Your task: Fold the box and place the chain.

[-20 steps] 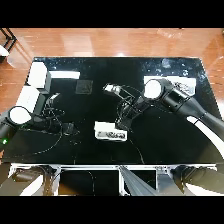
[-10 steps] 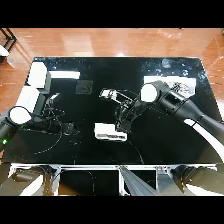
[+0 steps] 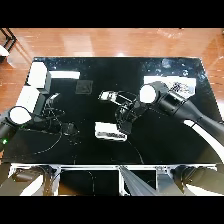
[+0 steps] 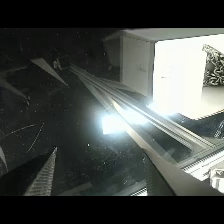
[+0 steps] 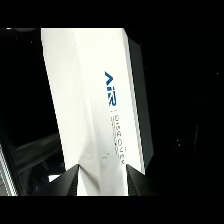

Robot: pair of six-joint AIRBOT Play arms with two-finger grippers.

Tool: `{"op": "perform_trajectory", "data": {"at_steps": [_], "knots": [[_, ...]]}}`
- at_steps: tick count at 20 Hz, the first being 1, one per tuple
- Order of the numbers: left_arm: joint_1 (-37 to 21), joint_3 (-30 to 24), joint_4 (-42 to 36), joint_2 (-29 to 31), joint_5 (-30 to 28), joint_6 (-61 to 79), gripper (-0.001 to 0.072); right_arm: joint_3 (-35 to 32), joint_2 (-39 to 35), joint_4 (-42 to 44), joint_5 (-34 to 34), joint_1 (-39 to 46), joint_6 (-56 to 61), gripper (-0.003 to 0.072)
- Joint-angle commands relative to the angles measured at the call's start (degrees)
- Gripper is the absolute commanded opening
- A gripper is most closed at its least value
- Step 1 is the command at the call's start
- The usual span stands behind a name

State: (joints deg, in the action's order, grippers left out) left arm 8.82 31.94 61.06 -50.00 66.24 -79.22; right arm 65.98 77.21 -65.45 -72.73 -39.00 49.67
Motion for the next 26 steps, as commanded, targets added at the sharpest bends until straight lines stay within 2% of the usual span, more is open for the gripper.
{"op": "perform_trajectory", "data": {"at_steps": [1,2,3,4,11,19,26], "knots": [[0.00,-0.04,0.04,-0.04,-0.09,0.02,0.0628,0.00,0.02,-2.10,-0.76,-1.27,0.02,0.0336],[0.00,-0.04,0.07,-0.04,-0.09,0.04,0.0628,0.00,0.02,-2.51,-0.79,-1.66,0.02,0.0334],[0.00,-0.04,0.15,-0.04,-0.09,0.04,0.0628,0.00,0.02,-2.51,-0.81,-1.90,0.00,0.0244],[0.00,-0.04,0.46,-0.04,-0.09,0.04,0.0628,0.00,0.02,-2.60,-0.81,-2.19,0.02,0.0239],[-0.02,-0.04,1.75,-0.04,-0.33,0.02,0.0628,0.00,0.02,-2.91,-1.60,-2.91,-0.04,0.0239],[-0.04,-0.04,1.77,-0.04,-0.92,0.02,0.0628,0.00,0.02,-8.13,-1.73,-5.44,0.00,0.0239],[-0.04,-0.04,1.75,-0.04,-1.11,0.02,0.0628,0.00,0.02,-8.17,-1.57,-5.53,0.50,0.0237]]}}
